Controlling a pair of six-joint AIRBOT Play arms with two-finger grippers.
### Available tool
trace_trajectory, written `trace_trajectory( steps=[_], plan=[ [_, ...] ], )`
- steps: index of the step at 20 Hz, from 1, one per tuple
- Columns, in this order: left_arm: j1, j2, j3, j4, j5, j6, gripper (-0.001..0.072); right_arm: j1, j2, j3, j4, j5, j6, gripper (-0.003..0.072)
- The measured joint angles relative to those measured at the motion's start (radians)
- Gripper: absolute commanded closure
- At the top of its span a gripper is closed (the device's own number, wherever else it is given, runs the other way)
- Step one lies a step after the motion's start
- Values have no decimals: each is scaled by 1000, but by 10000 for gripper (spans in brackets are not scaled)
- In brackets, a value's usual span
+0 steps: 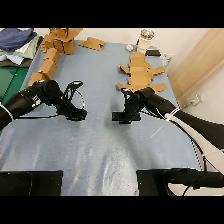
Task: Fold the box.
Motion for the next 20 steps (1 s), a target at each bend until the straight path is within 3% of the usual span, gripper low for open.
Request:
trace_trajectory(
  steps=[6,8,10,16,20],
  plan=[
    [0,0,0,0,0,0,696,0,-1,4,18,6,0,678],
    [0,0,0,0,0,0,696,-16,-1,31,10,5,1,390],
    [0,0,0,0,0,0,696,-75,-1,89,-27,-13,10,244],
    [0,0,0,-1,40,0,696,-494,-57,306,-106,8,-88,234],
    [0,0,0,-51,100,0,696,-791,-216,450,60,89,-259,234]
  ],
)
